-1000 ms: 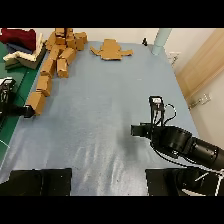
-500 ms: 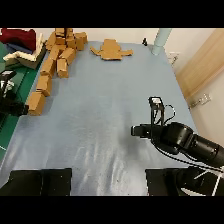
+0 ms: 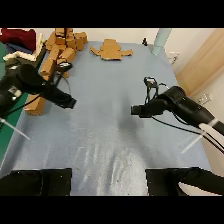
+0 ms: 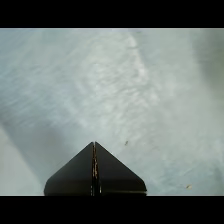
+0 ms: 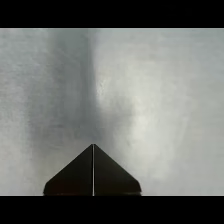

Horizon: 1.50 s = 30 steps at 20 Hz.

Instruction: Fold the box.

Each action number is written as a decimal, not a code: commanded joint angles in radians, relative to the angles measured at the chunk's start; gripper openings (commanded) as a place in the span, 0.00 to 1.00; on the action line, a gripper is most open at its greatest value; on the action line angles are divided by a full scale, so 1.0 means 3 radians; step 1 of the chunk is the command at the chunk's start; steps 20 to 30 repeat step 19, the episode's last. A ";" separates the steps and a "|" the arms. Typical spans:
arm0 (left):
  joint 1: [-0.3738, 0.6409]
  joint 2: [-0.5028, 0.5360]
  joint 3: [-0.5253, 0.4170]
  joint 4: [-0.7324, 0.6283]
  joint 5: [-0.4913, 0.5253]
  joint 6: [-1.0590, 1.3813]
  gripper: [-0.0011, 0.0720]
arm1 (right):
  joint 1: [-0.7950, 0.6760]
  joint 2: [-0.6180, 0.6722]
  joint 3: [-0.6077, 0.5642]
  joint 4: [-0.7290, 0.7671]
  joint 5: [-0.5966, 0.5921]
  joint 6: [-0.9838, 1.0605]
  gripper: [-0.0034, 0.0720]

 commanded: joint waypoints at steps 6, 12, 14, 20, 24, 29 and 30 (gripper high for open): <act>-0.0640 -0.0495 0.0312 -0.0181 0.0256 -0.0223 0.03 | -0.0074 -0.0778 0.0500 0.0228 -0.0207 -0.0389 0.05; -0.0641 -0.0492 0.0310 -0.0182 0.0275 -0.0221 0.03 | -0.0075 -0.0778 0.0500 0.0225 -0.0226 -0.0389 0.05; -0.0642 -0.0492 0.0310 -0.0182 0.0273 -0.0221 0.03 | -0.0074 -0.0778 0.0500 0.0225 -0.0226 -0.0389 0.05; -0.0642 -0.0492 0.0310 -0.0182 0.0275 -0.0220 0.03 | -0.0075 -0.0778 0.0500 0.0225 -0.0226 -0.0389 0.05; -0.0642 -0.0492 0.0310 -0.0182 0.0275 -0.0220 0.03 | -0.0075 -0.0778 0.0500 0.0225 -0.0226 -0.0389 0.05; -0.0642 -0.0492 0.0310 -0.0182 0.0275 -0.0220 0.03 | -0.0075 -0.0778 0.0500 0.0225 -0.0226 -0.0389 0.05; -0.0642 -0.0492 0.0310 -0.0182 0.0275 -0.0220 0.03 | -0.0075 -0.0778 0.0500 0.0225 -0.0226 -0.0389 0.05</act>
